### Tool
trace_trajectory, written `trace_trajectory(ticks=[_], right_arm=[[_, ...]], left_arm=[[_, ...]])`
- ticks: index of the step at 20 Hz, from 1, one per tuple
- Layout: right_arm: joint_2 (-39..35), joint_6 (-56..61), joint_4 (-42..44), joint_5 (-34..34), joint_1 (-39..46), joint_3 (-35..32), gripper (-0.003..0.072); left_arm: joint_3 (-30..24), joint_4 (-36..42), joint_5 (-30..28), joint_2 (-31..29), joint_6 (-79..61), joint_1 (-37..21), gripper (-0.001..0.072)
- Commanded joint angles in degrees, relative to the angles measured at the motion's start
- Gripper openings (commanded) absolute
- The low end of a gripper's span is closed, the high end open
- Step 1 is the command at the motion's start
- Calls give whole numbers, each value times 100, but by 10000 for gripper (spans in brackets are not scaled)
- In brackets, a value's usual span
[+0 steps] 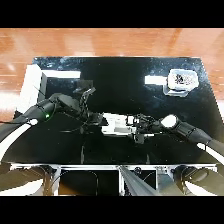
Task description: Fold the box and place the chain.
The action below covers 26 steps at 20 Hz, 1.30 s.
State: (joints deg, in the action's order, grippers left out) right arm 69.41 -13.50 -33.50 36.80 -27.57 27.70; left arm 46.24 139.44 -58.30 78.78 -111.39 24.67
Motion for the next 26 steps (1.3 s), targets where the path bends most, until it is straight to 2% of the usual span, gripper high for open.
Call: trace_trajectory(ticks=[1,6,9,14,21,24,26], right_arm=[[4,-2,-2,0,-4,0,588],[4,-2,0,0,-4,0,588],[4,-2,-2,0,-4,0,588],[4,-2,-2,2,-4,0,588],[4,-2,-2,2,-4,0,588],[4,-2,-2,2,-4,0,589],[4,-2,-2,2,-4,0,588]], left_arm=[[22,-535,487,-105,664,391,630],[22,-1923,1333,-588,1976,1097,629],[20,-2503,1320,-800,2330,1174,628],[13,-2494,1019,-855,2328,935,628],[7,-2500,750,-975,2129,927,627],[-118,-2498,848,-1231,1690,925,627],[-435,-2444,1261,-1462,1504,938,627]])
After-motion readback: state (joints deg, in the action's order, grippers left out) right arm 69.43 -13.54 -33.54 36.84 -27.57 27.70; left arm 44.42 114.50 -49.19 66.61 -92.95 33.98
